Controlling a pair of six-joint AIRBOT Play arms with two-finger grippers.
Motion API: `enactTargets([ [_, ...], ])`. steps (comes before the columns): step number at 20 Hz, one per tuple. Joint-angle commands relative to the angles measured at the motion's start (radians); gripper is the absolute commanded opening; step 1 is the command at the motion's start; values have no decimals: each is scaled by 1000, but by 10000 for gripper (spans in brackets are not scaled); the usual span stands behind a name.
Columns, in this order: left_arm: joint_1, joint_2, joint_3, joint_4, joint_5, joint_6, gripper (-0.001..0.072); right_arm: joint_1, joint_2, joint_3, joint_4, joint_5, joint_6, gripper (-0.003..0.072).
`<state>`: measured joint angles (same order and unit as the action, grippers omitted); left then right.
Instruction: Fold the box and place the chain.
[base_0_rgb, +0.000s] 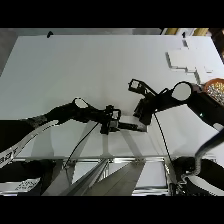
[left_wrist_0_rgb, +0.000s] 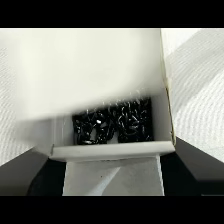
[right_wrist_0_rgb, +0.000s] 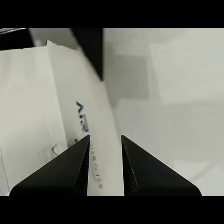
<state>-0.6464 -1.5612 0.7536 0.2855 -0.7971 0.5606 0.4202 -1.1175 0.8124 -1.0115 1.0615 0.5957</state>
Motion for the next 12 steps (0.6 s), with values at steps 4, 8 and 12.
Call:
enactTargets([
  [4,0,0,0,-1,0,0,30,90,127,-129,-14,-96,-55,225],
  [8,1,0,0,-1,0,0,30,124,155,-169,-52,-164,-72,244],
  [12,0,0,0,-1,0,0,30,182,155,-169,-57,-166,-80,244],
])
